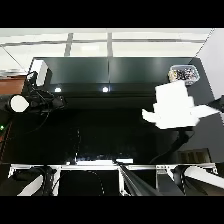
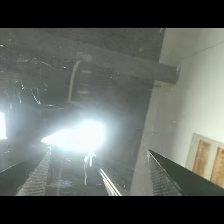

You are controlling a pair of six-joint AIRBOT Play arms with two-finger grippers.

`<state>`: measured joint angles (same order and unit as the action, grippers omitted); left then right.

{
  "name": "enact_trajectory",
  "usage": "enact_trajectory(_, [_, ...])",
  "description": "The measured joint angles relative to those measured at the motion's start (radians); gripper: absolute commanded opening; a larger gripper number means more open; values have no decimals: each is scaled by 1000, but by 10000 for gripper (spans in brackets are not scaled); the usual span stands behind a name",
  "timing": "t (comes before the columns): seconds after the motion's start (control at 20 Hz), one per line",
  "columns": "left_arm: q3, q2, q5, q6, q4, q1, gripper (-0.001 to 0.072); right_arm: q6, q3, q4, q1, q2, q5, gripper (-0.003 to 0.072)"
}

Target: Fold the box and place the chain.

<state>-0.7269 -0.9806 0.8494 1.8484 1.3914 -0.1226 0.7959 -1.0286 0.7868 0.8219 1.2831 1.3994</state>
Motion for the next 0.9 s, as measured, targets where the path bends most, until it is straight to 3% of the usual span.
enact_trajectory(0.2, [0, -8, -1, -103, -69, 0, 703, -63, 278, -168, -163, -181, -104, 11])
enact_trajectory(0.45, [-1, -92, -6, -416, -364, 2, 700, -108, 573, -354, -459, -353, -319, 11])
enact_trajectory(0.7, [-15, -313, 98, -795, -827, -8, 700, -119, 677, -449, -743, -399, -496, 11])
enact_trajectory(0.9, [-43, -465, 183, -991, -985, -64, 700, -123, 695, -484, -862, -407, -564, 11])
